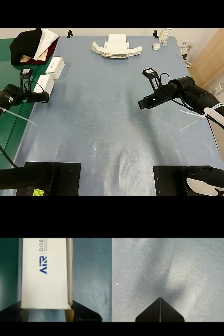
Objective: Fold the box.
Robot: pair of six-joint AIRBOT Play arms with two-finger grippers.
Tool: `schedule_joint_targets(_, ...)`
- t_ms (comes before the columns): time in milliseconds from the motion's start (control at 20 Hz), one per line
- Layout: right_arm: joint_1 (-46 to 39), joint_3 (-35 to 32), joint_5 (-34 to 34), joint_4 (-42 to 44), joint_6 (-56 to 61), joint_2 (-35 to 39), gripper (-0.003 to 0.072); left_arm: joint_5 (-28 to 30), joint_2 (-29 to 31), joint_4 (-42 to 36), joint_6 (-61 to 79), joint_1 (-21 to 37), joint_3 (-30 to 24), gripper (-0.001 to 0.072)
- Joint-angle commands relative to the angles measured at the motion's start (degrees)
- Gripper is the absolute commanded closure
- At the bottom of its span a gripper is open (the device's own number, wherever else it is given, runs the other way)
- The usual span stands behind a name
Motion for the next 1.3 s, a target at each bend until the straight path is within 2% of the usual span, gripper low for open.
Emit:
schedule_joint_targets(0, -0.02, 0.07, 0.02, 0.00, 0.00, -0.02, 0.0679, 0.79, -11.08, -1.55, 0.24, -0.17, 11.63, 0.0397)
schedule_joint_targets(300, -0.02, 0.07, 0.00, 0.00, 0.02, -0.02, 0.0680, -4.92, -25.88, -1.86, -2.60, -2.60, 30.23, 0.0397)
schedule_joint_targets(500, -0.02, 0.07, 0.00, 0.00, 0.00, -0.02, 0.0680, -6.54, -32.26, -1.84, -5.27, -2.82, 39.76, 0.0397)
schedule_joint_targets(600, -0.02, 0.07, 0.00, 0.02, 0.02, -0.02, 0.0679, -8.20, -34.45, -1.86, -5.40, -2.84, 42.88, 0.0397)
schedule_joint_targets(700, -0.02, 0.07, 0.02, 0.00, 0.00, -0.02, 0.0680, -9.11, -35.71, -1.84, -5.35, -2.84, 44.44, 0.0397)
schedule_joint_targets(1250, -0.02, 0.07, 0.02, 0.00, 0.00, -0.02, 0.0680, -8.20, -36.00, -1.86, -4.52, -2.82, 44.48, 0.0397)
